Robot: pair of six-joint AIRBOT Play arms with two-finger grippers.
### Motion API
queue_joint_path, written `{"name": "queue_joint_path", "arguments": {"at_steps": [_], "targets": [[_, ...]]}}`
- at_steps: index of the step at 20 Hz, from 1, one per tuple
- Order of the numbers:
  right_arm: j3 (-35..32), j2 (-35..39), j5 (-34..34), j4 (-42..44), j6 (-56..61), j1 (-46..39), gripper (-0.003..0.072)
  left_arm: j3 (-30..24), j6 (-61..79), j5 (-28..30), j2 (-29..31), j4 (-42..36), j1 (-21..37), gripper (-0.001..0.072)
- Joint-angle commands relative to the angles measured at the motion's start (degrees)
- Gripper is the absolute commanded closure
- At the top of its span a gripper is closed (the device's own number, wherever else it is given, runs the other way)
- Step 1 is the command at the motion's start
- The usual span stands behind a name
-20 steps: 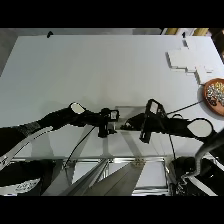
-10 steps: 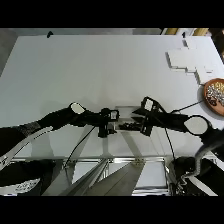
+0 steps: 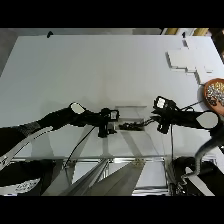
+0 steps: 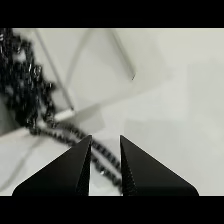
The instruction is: Fold the box and place the chain.
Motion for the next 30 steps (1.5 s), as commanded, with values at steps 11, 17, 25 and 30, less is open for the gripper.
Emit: {"name": "queue_joint_path", "arguments": {"at_steps": [11,17,25,30], "targets": [[-5.75,-6.01,2.23,8.28,-22.27,-1.14,0.0507,-0.02,0.00,0.00,0.04,0.02,0.02,0.0617],[-5.75,-7.87,0.57,12.57,-24.74,-1.14,0.0508,-0.02,0.00,0.00,0.02,0.02,0.02,0.0617],[-5.75,-8.55,0.68,12.59,-25.22,-1.14,0.0631,-0.02,0.00,0.00,0.04,0.02,0.02,0.0617],[-5.75,-7.87,0.72,12.13,-22.60,-1.14,0.0668,-0.02,0.00,0.00,0.02,0.02,0.02,0.0617]]}}
